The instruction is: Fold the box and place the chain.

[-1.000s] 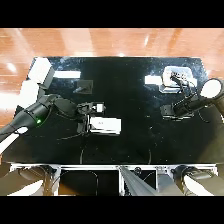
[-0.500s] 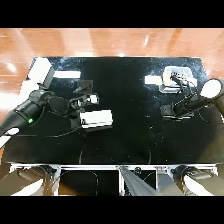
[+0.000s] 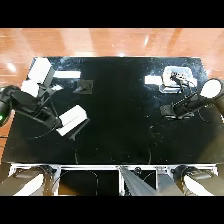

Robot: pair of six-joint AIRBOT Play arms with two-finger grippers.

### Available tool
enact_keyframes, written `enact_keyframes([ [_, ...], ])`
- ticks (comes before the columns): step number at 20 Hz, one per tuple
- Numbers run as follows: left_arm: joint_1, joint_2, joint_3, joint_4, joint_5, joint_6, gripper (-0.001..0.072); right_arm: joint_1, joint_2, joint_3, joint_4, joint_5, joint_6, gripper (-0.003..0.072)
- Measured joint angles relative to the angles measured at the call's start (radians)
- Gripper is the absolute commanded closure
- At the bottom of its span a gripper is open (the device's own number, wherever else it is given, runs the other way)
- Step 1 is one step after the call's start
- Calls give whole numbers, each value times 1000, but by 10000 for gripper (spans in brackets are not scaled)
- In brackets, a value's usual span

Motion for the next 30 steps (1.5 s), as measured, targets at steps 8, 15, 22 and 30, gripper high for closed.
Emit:
enact_keyframes([
  [8, 311, 131, -46, 188, 151, -223, 682, 0, 0, 0, 42, -17, -64, 655],
  [15, 684, 160, -53, 214, 77, -149, 682, 0, 0, 0, 60, -61, -110, 656],
  [22, 791, 51, -53, 139, -107, 25, 682, 0, 0, 0, 85, -76, -102, 656],
  [30, 803, -22, -53, 190, -262, 66, 623, 0, 0, 0, 140, -76, -80, 656],
])
